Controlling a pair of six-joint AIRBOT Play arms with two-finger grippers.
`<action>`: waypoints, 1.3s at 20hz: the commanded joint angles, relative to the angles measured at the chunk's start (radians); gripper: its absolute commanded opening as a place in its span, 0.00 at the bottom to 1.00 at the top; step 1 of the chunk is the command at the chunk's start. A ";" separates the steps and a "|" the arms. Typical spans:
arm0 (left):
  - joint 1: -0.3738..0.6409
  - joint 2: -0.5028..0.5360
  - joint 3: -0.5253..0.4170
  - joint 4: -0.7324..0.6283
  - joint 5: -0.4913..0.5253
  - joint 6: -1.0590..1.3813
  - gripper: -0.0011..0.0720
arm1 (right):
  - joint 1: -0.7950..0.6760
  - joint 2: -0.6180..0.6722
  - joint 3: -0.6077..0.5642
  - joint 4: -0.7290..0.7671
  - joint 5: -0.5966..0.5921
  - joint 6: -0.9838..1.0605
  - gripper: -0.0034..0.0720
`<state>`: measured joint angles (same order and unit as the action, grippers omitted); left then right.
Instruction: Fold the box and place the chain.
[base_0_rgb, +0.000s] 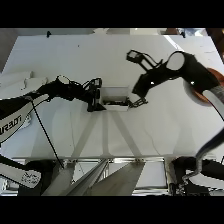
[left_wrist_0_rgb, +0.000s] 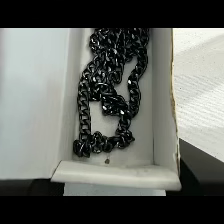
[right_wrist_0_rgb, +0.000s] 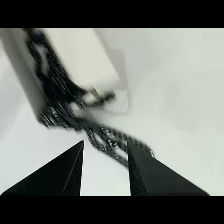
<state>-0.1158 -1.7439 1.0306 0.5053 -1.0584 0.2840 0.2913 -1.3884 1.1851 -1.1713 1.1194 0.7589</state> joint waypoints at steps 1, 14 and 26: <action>0.000 0.000 0.001 0.000 0.000 0.000 0.51 | -0.071 0.004 -0.096 -0.128 -0.035 -0.002 0.56; 0.000 0.000 0.001 0.000 0.000 0.000 0.51 | 0.127 -0.124 -0.191 -0.190 -0.247 -0.008 0.76; 0.000 0.000 0.001 0.000 0.000 0.000 0.51 | 0.131 -0.070 -0.190 -0.182 -0.185 0.057 0.07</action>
<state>-0.1158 -1.7439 1.0306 0.5053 -1.0584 0.2840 0.4232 -1.5185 0.9913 -1.3544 0.9367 0.8104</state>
